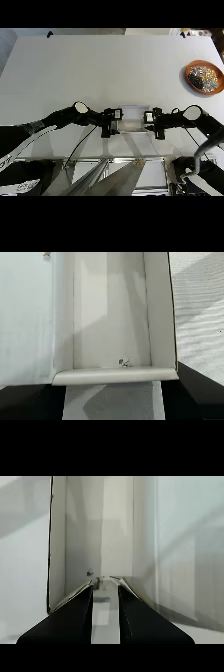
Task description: Fold the box and place the chain.
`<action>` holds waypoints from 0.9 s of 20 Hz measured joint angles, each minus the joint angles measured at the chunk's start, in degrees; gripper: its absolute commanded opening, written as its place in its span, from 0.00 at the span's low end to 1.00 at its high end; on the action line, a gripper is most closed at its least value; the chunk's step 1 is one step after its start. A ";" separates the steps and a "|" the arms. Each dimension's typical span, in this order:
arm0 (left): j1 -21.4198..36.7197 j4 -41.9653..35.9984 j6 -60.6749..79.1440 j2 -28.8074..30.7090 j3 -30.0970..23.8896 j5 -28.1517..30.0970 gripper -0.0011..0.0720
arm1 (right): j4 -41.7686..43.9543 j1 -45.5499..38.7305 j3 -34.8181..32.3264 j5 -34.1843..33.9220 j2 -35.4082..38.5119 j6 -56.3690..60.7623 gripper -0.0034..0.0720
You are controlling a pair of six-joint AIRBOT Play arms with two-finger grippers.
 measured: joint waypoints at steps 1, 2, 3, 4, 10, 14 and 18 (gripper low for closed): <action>0.00 0.00 0.02 0.00 0.00 0.00 0.39 | 0.44 0.63 -0.04 -0.13 -0.24 -0.02 0.29; 0.00 0.00 0.02 0.00 0.00 0.00 0.39 | 0.76 1.25 -0.11 -0.20 -0.44 -0.02 0.34; 0.00 0.02 0.04 0.00 0.00 0.00 0.39 | 1.05 1.88 -0.15 -0.20 -0.68 -0.04 0.40; 0.00 0.04 0.04 0.00 0.00 0.00 0.39 | 1.18 2.36 -0.15 -0.31 -0.85 -0.02 0.50; 0.00 0.04 0.04 0.00 0.00 0.00 0.39 | 1.40 3.39 -0.20 -0.28 -1.27 0.02 0.57; -0.02 0.00 -0.09 0.00 0.00 -0.09 0.39 | 1.05 3.23 -0.26 0.26 0.09 0.24 0.23; -0.02 -0.04 -0.15 0.00 0.00 -0.04 0.39 | -2.67 0.96 -0.26 2.10 5.18 4.04 0.10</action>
